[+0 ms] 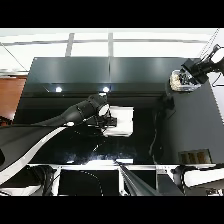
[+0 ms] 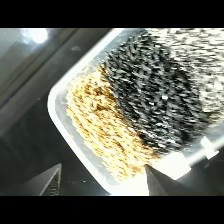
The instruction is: Fold the box and place the chain.
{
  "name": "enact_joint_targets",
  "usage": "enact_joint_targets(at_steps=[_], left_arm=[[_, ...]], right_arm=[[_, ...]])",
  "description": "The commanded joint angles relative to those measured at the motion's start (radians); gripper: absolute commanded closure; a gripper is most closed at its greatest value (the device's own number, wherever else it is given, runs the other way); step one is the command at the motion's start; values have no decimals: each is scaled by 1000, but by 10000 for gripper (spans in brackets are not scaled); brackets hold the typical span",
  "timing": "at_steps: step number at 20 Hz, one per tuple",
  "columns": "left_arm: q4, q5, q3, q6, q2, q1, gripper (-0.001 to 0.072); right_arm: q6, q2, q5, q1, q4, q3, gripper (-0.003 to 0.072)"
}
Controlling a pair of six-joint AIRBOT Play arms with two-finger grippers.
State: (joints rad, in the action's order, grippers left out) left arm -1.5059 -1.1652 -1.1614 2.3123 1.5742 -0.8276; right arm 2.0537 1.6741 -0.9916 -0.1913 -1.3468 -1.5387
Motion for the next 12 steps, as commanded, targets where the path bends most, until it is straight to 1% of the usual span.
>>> enact_joint_targets(at_steps=[1,12], left_arm=[[0,3,0,0,0,0,682],[0,4,0,0,0,0,682]], right_arm=[[82,80,-27,-14,52,-64,130],[125,158,28,-13,59,-64,135]])
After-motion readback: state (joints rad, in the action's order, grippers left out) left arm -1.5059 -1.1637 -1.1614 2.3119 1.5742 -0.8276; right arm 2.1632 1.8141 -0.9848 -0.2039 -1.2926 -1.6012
